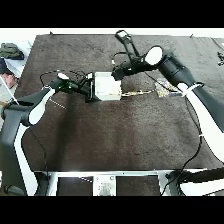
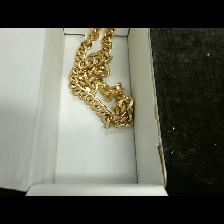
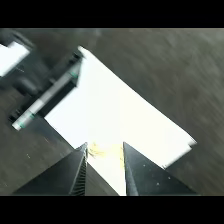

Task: Fold the box and place the chain.

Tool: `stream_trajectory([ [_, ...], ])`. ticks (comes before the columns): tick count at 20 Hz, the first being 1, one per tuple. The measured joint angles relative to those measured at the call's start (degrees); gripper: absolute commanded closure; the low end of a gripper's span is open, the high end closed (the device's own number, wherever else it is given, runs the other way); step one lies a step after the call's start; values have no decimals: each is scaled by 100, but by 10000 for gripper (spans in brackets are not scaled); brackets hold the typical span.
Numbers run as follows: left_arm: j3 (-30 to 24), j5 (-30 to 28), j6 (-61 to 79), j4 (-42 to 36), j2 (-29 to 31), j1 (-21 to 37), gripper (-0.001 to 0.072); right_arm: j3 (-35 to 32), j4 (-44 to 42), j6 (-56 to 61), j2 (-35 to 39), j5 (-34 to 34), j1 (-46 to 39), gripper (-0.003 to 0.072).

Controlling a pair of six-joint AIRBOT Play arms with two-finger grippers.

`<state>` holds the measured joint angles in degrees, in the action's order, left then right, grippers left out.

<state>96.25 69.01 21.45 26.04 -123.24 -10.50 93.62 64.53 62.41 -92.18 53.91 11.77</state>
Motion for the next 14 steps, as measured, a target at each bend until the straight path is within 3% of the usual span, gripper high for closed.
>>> stream_trajectory([
  [4,0,0,0,0,0,0,403,-70,140,13,31,686,-660,413],
  [7,0,0,0,0,0,0,403,-286,382,-155,-20,837,-1073,412],
  [9,0,0,0,0,0,0,403,-374,498,-424,-181,901,-1270,351],
  [14,0,0,0,-2,0,0,403,-435,647,-1416,-715,1019,-1447,350],
])
